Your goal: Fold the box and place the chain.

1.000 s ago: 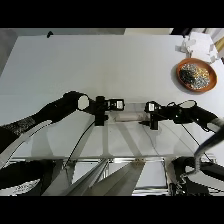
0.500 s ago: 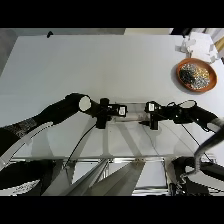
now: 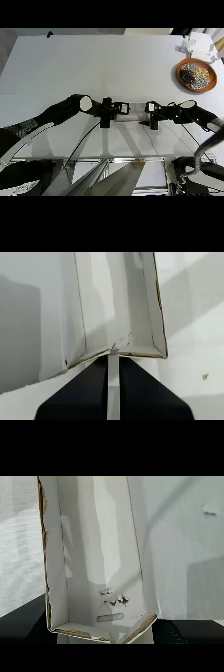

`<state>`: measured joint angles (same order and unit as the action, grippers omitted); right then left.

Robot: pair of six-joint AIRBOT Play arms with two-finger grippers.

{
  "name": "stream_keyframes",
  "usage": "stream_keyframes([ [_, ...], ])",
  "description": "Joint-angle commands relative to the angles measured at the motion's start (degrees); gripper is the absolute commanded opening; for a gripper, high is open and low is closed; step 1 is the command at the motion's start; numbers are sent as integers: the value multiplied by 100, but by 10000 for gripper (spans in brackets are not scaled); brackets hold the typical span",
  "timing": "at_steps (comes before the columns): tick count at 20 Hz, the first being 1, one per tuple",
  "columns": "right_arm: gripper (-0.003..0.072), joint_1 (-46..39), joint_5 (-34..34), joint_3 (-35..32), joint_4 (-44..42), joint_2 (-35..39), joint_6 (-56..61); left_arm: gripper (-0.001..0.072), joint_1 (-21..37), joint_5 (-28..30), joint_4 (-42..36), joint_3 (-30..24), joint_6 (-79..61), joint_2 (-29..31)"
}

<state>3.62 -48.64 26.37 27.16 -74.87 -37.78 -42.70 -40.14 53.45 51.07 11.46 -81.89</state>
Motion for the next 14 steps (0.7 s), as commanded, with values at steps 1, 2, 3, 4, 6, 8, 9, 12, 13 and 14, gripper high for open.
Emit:
stream_keyframes([
  [1, 476, 0, -2, 7, 0, 0, 0, 69, -105, 271, -417, 0, -9, -92],
  [2, 476, 0, -2, 7, 0, -2, 0, 70, -144, 284, -459, 0, -7, -153],
  [3, 476, 0, -2, 7, 0, 0, 0, 80, -175, 284, -461, 0, 2, -203],
  [4, 476, 0, -2, 7, 0, -2, 0, 101, -197, 286, -461, 0, 42, -236],
  [6, 476, 0, -2, 7, 0, -2, 0, 171, -201, 282, -461, 0, 55, -247],
  [8, 476, 0, -2, 7, 0, -2, 0, 234, -199, 284, -461, 0, 59, -247],
  [9, 476, 0, -2, 7, 0, -2, 0, 257, -199, 284, -461, 0, 57, -247],
  [12, 476, 0, -2, 7, 0, -2, 0, 403, -192, 284, -459, 0, 315, -247],
  [13, 476, 0, -2, 7, 0, -2, 0, 413, -184, 282, -455, 0, 516, -243],
  [14, 476, 0, -2, 7, -2, 0, 0, 406, -184, 282, -444, 0, 758, -221],
])
